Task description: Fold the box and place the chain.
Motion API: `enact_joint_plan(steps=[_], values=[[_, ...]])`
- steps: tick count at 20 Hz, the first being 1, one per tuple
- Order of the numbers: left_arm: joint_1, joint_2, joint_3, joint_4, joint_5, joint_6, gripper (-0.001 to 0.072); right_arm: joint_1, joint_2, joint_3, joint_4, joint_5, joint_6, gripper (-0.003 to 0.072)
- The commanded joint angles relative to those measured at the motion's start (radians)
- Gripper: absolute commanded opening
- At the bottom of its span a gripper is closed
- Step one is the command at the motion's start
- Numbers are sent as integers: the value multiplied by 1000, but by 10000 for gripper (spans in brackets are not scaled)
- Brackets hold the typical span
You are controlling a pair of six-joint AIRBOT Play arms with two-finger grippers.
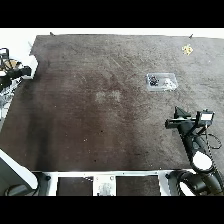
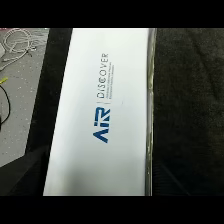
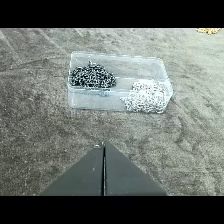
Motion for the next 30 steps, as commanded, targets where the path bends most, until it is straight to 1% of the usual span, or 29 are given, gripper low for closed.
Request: enact_joint_plan(steps=[1,4,6,13,14,15,16,17,19,20,21,22,23,24,25,26,27,28,30], values=[[1,0,2,18,35,0,720,1,0,0,0,0,0,0],[1,14,4,14,30,1,720,1,0,0,0,0,0,0],[1,50,18,16,-7,1,720,1,0,0,0,-1,0,0],[1,262,26,6,-186,-4,719,1,0,0,0,-1,-1,0],[1,293,26,-7,-220,-14,703,1,0,0,0,-1,-1,0],[1,324,25,-31,-264,-39,542,1,0,0,0,-1,-1,0],[1,351,25,-52,-310,-56,208,1,0,0,0,-1,-1,0],[1,380,25,-81,-361,-52,8,1,0,0,-1,-1,-1,0],[-3,421,24,-134,-442,-51,5,1,0,0,-1,-1,-1,0],[-12,436,16,-122,-457,-50,3,1,0,0,0,-1,-1,0],[-28,460,-9,-120,-451,-49,4,1,0,0,0,-1,-1,0],[-47,499,-51,-121,-421,-29,3,1,0,0,0,-5,-1,0],[-74,562,-124,-121,-338,3,4,1,0,0,-1,-5,-1,0],[-107,631,-204,-121,-233,32,3,1,0,0,-1,-5,-1,0],[-144,711,-299,-125,-115,69,4,1,0,0,0,-5,-1,0],[-177,789,-395,-149,-20,112,3,1,0,0,-1,-5,-1,0],[-203,852,-476,-182,32,156,3,1,0,0,-1,-5,-1,0],[-223,910,-552,-220,56,198,3,1,0,0,-1,-5,-1,0],[-256,1027,-709,-319,68,301,4,1,0,0,-1,-5,-1,0]])
